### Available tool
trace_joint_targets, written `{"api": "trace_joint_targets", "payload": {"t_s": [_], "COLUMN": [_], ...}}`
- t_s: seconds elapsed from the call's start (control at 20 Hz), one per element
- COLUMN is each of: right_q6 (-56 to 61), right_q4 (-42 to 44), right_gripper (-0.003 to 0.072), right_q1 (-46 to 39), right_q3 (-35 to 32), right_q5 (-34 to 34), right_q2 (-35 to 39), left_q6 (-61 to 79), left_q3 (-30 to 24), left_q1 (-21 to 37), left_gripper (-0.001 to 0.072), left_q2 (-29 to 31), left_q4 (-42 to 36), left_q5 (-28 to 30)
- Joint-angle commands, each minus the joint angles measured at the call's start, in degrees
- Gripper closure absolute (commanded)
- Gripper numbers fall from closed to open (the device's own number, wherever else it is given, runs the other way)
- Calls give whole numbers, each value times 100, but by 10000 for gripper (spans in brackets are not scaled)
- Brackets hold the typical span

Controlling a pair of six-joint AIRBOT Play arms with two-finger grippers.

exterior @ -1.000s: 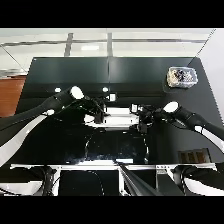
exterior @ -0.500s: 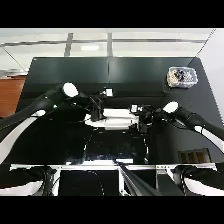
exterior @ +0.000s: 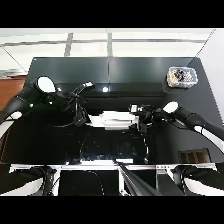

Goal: Fold the box and place the chain.

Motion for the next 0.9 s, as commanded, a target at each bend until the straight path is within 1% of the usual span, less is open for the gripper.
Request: {"api": "trace_joint_targets", "payload": {"t_s": [0.0,0.05,0.1,0.15,0.2,0.25,0.3,0.35,0.4,0.45,0.5,0.6,0.65,0.7,0.75,0.8,0.85], "right_q6": [-9,-9,-9,-9,-9,-9,-9,-9,-9,-9,-9,-9,-9,-9,-7,-7,-9], "right_q4": [-28,-26,-26,-26,-26,-26,-26,-26,-26,-26,-26,-26,-26,-26,-26,-26,-26], "right_gripper": [368,368,368,368,368,368,368,368,368,368,368,368,368,368,368,368,368], "right_q1": [7,7,7,7,7,7,7,7,7,7,7,7,7,7,7,7,7], "right_q3": [2,2,2,2,2,2,2,2,2,2,2,2,2,2,2,2,2], "right_q5": [26,26,26,26,24,24,24,24,24,24,24,24,24,24,24,24,24], "right_q2": [2,0,0,0,0,0,0,0,0,2,0,0,0,0,0,0,0], "left_q6": [457,588,608,645,708,933,1150,1213,1202,1139,850,-232,-726,-918,-870,-820,-706], "left_q3": [-645,-796,-839,-828,-793,-734,-660,-560,-431,-269,-48,448,678,839,925,953,953], "left_q1": [-203,-382,-538,-664,-723,-752,-752,-752,-745,-734,-710,-664,-647,-621,-599,-601,-610], "left_gripper": [684,684,684,683,683,683,683,683,684,684,684,684,683,683,684,684,684], "left_q2": [13,11,4,-2,-2,-9,-31,-94,-227,-415,-660,-1167,-1419,-1620,-1784,-1880,-1926], "left_q4": [-2184,-2441,-2461,-2496,-2710,-3058,-3281,-3311,-3176,-2879,-2343,-1012,-472,-223,-208,-212,-225], "left_q5": [514,1290,2050,2796,3464,3989,4354,4614,4732,4649,4301,3392,2889,2461,2146,2041,2057]}}
